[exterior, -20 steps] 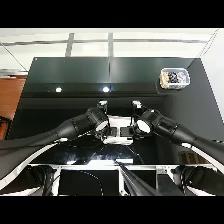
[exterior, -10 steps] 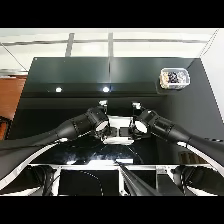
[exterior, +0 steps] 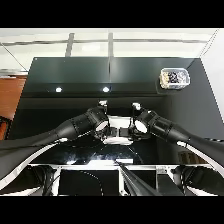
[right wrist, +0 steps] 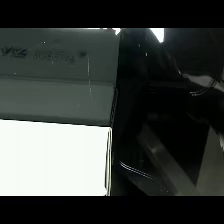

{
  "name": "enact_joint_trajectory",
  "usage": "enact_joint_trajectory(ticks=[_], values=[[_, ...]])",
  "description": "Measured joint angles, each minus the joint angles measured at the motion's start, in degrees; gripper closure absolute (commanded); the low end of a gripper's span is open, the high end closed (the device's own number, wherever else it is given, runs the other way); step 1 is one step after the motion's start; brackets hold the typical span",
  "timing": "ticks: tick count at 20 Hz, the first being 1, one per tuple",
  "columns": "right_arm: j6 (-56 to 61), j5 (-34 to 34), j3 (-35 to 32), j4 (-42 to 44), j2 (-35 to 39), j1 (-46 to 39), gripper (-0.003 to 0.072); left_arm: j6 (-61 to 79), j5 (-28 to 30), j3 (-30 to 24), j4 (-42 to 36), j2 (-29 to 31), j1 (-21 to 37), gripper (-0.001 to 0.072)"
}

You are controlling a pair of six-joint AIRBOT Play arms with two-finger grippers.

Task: Fold the box and place the chain.

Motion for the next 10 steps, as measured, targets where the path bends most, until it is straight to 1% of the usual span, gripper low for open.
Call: enact_joint_trajectory(ticks=[1, 2, 3, 4, 7, 10], values=[[-0.04, -0.02, 0.0, 0.13, 0.0, 0.0, 0.0668, 0.0, -0.04, 0.0, 0.0, 0.0, 0.0, 0.068], [-0.04, -0.04, 0.0, 0.24, 0.0, 0.0, 0.0567, 0.07, -0.02, 0.0, 0.0, 0.02, 0.0, 0.068], [-0.22, -0.13, 0.0, 0.57, 0.04, 0.0, 0.0343, 0.15, -0.04, 0.0, 0.13, 0.0, 0.0, 0.068], [-0.26, -0.52, 0.07, 1.07, 0.11, 0.0, 0.0304, 0.15, 0.17, 0.0, 0.13, 0.0, 0.0, 0.068], [-0.26, 0.46, 0.04, 1.01, 0.46, -0.15, 0.0304, 0.13, 0.28, 0.0, 0.11, -0.02, 0.0, 0.068], [-0.94, 1.57, 0.07, 1.25, 2.75, -0.68, 0.0305, 0.13, 0.28, 0.0, 0.07, -0.02, 0.0, 0.068]])
